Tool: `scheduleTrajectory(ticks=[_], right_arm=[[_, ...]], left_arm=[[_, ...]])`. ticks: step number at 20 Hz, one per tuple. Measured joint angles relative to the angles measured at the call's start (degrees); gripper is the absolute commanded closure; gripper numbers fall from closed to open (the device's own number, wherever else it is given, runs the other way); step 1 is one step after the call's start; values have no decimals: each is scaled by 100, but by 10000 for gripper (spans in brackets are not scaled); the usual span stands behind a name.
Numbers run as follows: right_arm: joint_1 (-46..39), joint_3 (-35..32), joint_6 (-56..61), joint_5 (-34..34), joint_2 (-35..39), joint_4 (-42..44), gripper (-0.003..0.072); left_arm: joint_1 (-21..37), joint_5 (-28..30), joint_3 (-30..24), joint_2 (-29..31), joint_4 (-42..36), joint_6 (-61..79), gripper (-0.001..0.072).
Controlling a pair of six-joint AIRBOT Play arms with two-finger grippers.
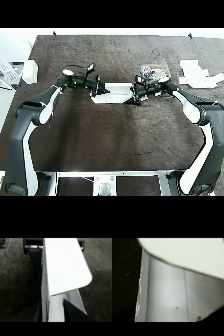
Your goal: Fold the box and place the chain.
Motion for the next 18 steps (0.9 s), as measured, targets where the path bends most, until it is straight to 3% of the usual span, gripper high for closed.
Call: scheduleTrajectory(ticks=[2,3,4,5,8,11,14,18], right_arm=[[0,0,0,0,0,0,189],[0,0,0,0,0,0,189],[0,0,0,0,0,0,189],[0,0,0,0,0,0,189],[0,0,0,0,0,0,189],[0,0,0,0,0,0,189],[0,0,0,2,0,0,189],[2,0,0,2,0,0,189]], left_arm=[[140,-372,0,120,-166,-31,403],[216,-573,0,205,-247,-46,499],[289,-756,2,289,-278,-55,656],[358,-962,0,396,-306,-61,688],[452,-1464,2,765,-197,-81,694],[356,-1517,2,1204,258,-247,694],[37,-1231,-81,1550,870,-396,694],[-501,-365,-570,1856,1506,-476,694]])
